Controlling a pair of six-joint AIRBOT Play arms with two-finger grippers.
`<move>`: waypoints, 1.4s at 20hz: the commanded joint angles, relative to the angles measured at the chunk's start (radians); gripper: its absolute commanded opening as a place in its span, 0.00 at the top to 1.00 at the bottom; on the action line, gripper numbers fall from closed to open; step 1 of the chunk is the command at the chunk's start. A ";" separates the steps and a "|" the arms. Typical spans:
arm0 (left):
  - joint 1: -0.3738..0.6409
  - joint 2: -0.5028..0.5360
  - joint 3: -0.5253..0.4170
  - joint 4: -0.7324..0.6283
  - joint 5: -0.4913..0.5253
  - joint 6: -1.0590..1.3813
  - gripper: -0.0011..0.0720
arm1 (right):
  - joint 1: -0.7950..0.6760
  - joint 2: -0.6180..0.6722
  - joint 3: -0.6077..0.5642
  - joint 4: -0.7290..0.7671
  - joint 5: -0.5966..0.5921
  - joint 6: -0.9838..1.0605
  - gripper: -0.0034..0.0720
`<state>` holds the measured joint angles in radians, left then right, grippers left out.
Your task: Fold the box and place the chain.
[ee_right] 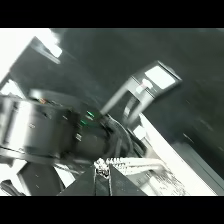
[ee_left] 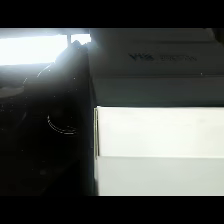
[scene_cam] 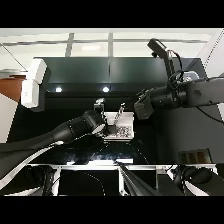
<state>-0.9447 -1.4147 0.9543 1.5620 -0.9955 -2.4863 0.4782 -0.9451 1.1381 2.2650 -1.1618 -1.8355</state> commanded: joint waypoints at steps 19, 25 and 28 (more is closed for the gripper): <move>0.000 0.049 0.039 0.026 -0.054 0.049 0.50 | -0.416 0.032 -0.071 -0.243 -0.207 0.021 0.29; 0.005 0.242 0.040 0.108 -0.243 0.368 0.50 | -0.416 0.032 -0.071 -0.248 -0.203 0.021 0.29; 0.062 0.378 0.006 0.210 -0.332 0.437 0.50 | -0.416 0.032 -0.072 -0.276 -0.190 0.021 0.29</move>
